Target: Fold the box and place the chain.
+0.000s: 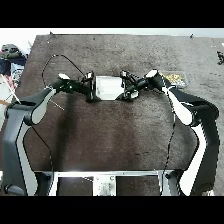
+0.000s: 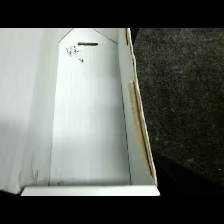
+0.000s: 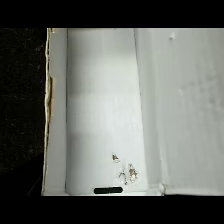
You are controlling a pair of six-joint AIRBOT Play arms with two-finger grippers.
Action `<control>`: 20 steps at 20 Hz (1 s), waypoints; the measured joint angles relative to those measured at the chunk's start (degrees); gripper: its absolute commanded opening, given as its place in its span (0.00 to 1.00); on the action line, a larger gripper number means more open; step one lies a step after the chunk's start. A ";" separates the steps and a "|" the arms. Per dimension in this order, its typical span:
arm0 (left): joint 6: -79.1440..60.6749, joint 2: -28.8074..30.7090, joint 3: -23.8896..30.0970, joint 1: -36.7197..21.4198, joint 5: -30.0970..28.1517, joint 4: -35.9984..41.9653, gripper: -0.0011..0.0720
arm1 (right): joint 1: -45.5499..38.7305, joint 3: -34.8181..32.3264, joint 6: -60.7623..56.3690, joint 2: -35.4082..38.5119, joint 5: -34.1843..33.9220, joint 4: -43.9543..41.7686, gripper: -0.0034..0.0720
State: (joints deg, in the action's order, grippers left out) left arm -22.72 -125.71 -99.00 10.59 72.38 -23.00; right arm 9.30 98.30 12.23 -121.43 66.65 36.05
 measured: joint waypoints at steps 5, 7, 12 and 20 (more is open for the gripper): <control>-0.17 0.00 0.00 0.13 -0.17 0.11 0.99 | 0.00 0.00 0.00 0.00 -0.02 -0.02 0.68; -0.07 0.00 0.00 0.17 -0.50 0.11 0.79 | 0.00 0.00 -0.02 0.00 -0.02 -0.02 0.68; 0.74 0.00 -0.02 0.20 -1.27 0.13 0.65 | 0.00 0.00 -0.02 0.00 0.00 -0.04 0.68; 1.77 0.02 0.00 0.20 -1.44 -1.73 0.66 | 0.00 0.00 -0.02 0.00 0.00 -0.02 0.68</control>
